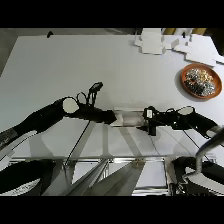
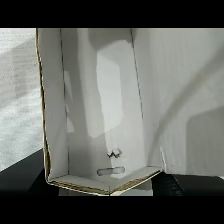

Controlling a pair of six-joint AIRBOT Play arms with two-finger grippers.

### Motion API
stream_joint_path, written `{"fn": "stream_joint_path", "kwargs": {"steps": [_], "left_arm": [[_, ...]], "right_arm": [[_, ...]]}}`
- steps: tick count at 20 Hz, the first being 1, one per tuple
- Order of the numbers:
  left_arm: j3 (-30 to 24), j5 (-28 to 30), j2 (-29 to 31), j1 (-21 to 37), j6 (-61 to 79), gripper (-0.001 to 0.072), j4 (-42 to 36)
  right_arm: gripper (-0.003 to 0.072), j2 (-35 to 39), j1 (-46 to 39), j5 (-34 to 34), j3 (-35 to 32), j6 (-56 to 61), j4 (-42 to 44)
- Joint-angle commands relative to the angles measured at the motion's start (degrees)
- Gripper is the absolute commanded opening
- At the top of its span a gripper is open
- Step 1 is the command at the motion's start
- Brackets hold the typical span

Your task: Fold the box and place the chain.

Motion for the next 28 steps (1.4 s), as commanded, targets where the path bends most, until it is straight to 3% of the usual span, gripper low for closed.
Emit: {"fn": "stream_joint_path", "kwargs": {"steps": [1,11,16,23,28], "left_arm": [[2.82,-0.74,-2.34,-2.36,-8.24,0.0396,6.12],[5.38,-0.7,-4.26,-7.72,-24.68,0.0394,16.74],[9.77,-5.11,-7.28,-9.27,-37.57,0.0392,27.34],[17.27,-11.43,-13.64,-11.37,-44.46,0.0389,31.69],[20.15,-15.15,-16.0,-12.63,-53.72,0.0309,37.13]], "right_arm": [[0.0341,-0.04,0.02,0.02,-0.04,0.02,0.02],[0.0341,-0.04,0.02,0.02,-0.04,0.02,0.02],[0.0341,-0.02,0.02,0.02,-0.04,0.02,0.02],[0.0341,-0.02,0.02,0.02,-0.04,0.02,0.02],[0.0341,-0.04,0.02,0.02,-0.04,0.02,0.02]]}}
